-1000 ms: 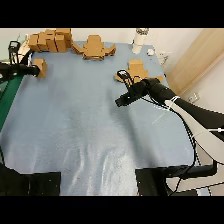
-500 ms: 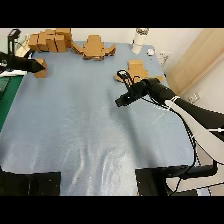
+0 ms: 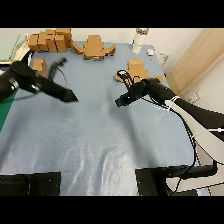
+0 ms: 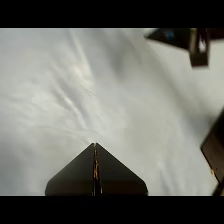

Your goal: Fold the box.

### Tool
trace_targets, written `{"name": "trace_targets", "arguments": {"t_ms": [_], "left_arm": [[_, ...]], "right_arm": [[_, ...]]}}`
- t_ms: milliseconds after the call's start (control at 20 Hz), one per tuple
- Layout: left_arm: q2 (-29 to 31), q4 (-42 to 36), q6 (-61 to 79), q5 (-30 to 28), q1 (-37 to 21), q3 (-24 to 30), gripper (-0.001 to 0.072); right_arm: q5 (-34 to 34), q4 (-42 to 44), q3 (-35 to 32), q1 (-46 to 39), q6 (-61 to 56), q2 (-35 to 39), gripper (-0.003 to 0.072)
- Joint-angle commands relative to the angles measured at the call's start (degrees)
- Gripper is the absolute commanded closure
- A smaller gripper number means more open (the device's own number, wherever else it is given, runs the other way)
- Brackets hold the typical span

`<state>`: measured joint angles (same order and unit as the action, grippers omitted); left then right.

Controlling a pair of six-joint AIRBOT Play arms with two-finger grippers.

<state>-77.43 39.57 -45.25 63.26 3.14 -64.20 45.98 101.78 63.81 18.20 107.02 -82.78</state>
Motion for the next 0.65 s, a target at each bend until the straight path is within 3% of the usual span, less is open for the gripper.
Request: {"name": "trace_targets", "arguments": {"t_ms": [0,250,600], "left_arm": [[6.19,0.39,-2.21,-6.80,10.16,11.78,0.0702],[6.27,0.94,-2.16,-12.83,19.28,12.85,0.0696],[6.27,0.26,-2.16,-11.74,20.09,12.85,0.0697]], "right_arm": [[-0.02,0.00,0.04,-0.02,-0.02,-0.04,0.0682],[-0.02,0.02,0.04,-0.02,-0.02,-0.04,0.0682],[-0.02,0.00,0.04,-0.02,-0.02,-0.04,0.0682]]}}
